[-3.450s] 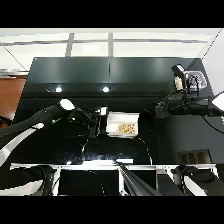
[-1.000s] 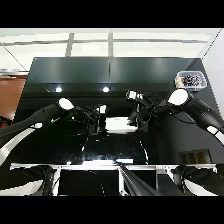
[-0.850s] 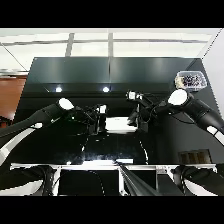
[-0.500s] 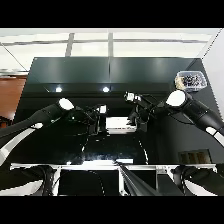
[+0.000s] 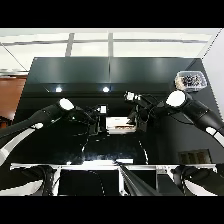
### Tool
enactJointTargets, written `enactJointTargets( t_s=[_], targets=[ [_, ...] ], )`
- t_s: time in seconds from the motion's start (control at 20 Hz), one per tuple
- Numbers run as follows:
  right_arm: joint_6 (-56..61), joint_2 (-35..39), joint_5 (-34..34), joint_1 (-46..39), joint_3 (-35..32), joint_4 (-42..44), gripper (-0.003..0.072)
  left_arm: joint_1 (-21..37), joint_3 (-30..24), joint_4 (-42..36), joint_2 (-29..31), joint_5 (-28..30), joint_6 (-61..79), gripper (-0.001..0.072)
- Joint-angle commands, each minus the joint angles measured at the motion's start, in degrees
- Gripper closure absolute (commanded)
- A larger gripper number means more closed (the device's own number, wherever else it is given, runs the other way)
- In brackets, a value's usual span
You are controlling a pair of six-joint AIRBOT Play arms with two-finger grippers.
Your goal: Fold the box and place the chain.
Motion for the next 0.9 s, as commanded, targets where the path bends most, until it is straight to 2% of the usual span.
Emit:
enactJointTargets(
  t_s=[0.0, 0.75, 0.85],
  targets=[
    [0.02, -0.04, 0.35, 0.28, -0.74, 0.02, 0.0449, -0.04, 0.00, 0.02, -0.04, -0.09, 0.00, 0.0309],
    [0.31, -0.02, 0.59, 0.26, -1.57, 0.15, 0.0447, -0.02, 0.00, 0.02, -0.04, -0.07, 0.00, 0.0309],
    [0.46, -0.04, 0.55, 0.26, -1.57, 0.13, 0.0408, -0.02, 0.00, 0.02, -0.04, -0.07, 0.00, 0.0309]
  ],
)
